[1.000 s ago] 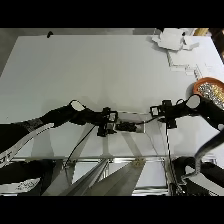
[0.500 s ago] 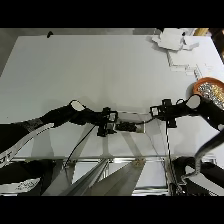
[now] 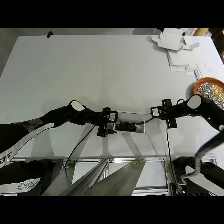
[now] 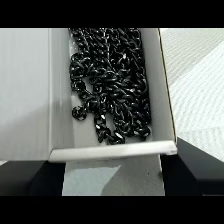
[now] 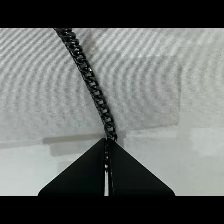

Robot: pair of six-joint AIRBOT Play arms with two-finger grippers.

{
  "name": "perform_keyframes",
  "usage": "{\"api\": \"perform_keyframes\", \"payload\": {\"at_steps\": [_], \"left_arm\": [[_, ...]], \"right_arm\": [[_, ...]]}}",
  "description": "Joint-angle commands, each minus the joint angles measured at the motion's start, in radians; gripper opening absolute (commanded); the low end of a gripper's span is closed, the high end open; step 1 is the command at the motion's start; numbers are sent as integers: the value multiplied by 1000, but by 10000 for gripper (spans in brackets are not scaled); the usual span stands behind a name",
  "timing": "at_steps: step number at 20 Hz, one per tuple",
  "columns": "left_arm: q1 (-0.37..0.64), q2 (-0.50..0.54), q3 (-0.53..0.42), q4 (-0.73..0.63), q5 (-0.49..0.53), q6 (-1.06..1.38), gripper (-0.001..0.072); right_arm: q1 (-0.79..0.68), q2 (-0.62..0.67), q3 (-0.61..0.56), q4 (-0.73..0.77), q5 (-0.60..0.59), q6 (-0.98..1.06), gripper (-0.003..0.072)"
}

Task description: Fold the box and place the chain.

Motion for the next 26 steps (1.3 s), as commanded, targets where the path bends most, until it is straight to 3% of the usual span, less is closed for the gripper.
{"api": "perform_keyframes", "payload": {"at_steps": [1, 6, 18, 26], "left_arm": [[0, 0, 0, 0, 0, 0, 314], [0, 0, 0, 0, 0, 0, 314], [0, 0, 0, 0, 0, 0, 314], [0, 0, 0, 0, 0, 0, 314]], "right_arm": [[0, 63, 0, 1, 41, 33, 13], [14, 204, 0, 90, 157, 79, 14], [80, 279, 0, 124, 213, 87, 14], [246, 445, 0, 139, 247, 134, 14]]}}
